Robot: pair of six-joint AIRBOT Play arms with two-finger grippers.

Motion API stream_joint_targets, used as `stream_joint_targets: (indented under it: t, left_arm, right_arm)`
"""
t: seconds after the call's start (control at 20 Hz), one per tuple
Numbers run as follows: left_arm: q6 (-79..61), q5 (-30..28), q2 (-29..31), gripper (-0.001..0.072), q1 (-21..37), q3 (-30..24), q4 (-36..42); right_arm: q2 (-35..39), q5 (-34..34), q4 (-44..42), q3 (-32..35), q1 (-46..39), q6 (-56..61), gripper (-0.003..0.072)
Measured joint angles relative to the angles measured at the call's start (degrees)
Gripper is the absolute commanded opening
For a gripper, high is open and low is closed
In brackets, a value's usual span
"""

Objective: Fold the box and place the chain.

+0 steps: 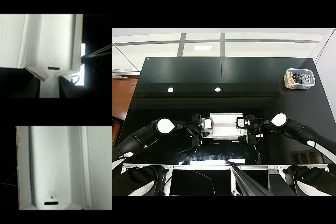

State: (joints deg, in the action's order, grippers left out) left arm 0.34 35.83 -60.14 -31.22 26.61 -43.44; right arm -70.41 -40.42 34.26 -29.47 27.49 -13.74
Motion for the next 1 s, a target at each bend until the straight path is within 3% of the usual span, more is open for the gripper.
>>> stream_joint_targets:
  t: [0.8,1.0]
  left_arm:
    - [-1.9,0.3,-4.6,0.0276,-0.7,0.0,14.3]
    - [-3.6,0.3,-5.1,0.0324,-0.8,0.0,15.4]
  right_arm:
    - [0.0,0.0,0.0,0.0,0.0,0.0,0.0467]
    - [0.0,0.0,0.0,0.0,0.0,0.0,0.0467]
